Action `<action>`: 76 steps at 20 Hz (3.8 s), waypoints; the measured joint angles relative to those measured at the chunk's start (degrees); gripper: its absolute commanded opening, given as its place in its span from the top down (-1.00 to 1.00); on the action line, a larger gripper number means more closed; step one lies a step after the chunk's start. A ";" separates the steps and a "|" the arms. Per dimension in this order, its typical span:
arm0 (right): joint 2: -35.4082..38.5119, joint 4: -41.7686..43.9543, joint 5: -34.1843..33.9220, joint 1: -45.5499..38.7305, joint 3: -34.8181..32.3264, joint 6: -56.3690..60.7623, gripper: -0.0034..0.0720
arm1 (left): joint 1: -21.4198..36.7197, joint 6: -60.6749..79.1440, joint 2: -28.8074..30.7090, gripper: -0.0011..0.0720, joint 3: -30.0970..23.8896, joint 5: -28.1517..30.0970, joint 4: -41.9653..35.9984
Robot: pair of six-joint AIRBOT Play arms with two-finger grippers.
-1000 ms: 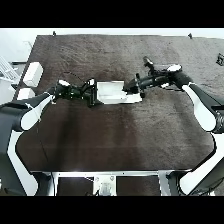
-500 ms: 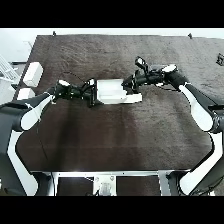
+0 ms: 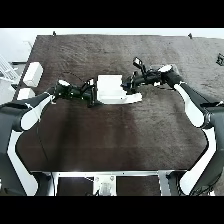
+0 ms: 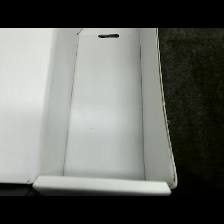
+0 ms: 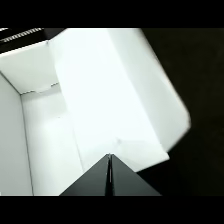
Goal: Fold the box and place the chain.
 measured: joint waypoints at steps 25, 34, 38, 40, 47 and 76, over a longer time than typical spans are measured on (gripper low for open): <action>13.38 -9.14 3.41 -4.24 -6.95 -1.27 -0.87 | -0.11 -0.85 0.00 0.02 -0.02 0.13 -0.07; 11.10 -10.38 0.72 -2.10 -13.20 -11.34 -0.87 | -0.09 -0.90 0.00 0.02 -0.02 0.22 -0.11; 9.66 -10.32 -0.68 -0.81 -13.49 -12.37 -0.43 | -0.11 -0.90 0.00 0.02 -0.02 0.22 -0.11; 9.29 -10.23 -1.81 -0.39 -13.53 -12.41 0.02 | -0.11 -0.90 0.00 0.02 -0.02 0.24 -0.11; 8.85 -7.23 -3.72 2.34 -13.55 -13.20 0.31 | -0.02 -0.87 0.00 0.01 -0.02 0.24 -0.13; 15.72 -7.87 1.79 -6.10 -13.31 4.70 0.89 | -0.04 -0.98 0.00 0.02 -0.02 0.09 -0.13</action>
